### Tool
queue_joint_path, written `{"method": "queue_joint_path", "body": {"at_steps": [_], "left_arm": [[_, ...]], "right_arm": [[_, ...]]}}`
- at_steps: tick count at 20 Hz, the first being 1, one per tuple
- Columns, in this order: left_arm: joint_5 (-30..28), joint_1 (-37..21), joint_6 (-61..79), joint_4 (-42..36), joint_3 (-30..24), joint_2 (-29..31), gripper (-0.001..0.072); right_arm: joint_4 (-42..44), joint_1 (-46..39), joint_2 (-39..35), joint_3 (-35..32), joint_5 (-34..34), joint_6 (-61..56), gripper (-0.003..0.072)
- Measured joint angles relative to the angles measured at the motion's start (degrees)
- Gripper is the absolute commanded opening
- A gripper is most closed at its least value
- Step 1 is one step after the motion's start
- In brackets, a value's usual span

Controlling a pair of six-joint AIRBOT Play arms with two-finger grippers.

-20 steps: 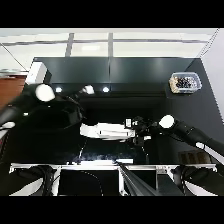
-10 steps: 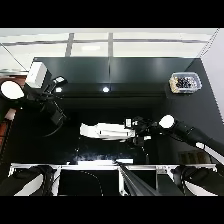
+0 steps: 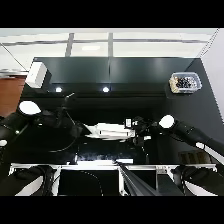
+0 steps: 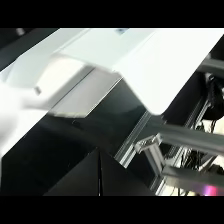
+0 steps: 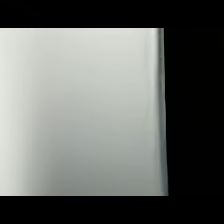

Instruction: Fold the box and place the chain.

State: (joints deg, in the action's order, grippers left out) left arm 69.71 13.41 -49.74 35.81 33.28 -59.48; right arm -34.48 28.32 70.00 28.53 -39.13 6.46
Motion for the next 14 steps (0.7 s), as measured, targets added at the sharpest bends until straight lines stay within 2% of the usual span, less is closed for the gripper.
{"method": "queue_joint_path", "body": {"at_steps": [4, 8, 12, 14], "left_arm": [[-7.39, 7.67, 5.6, -9.6, -0.96, -1.36, 0.0023], [-18.64, 11.78, 11.69, -18.01, -1.22, -2.01, 0.0023], [-30.88, 13.33, 16.5, -21.03, -1.27, -2.89, 0.0023], [-34.29, 13.94, 19.15, -21.07, -1.2, -4.2, 0.0023]], "right_arm": [[0.0, 0.0, 0.0, 0.0, 0.0, 0.0, 0.0438], [0.02, 0.0, 0.0, 0.0, -0.02, 0.0, 0.0438], [0.02, 0.0, 0.0, 0.0, 0.0, 0.0, 0.0438], [0.02, 0.0, 0.0, 0.0, 0.0, 0.0, 0.0438]]}}
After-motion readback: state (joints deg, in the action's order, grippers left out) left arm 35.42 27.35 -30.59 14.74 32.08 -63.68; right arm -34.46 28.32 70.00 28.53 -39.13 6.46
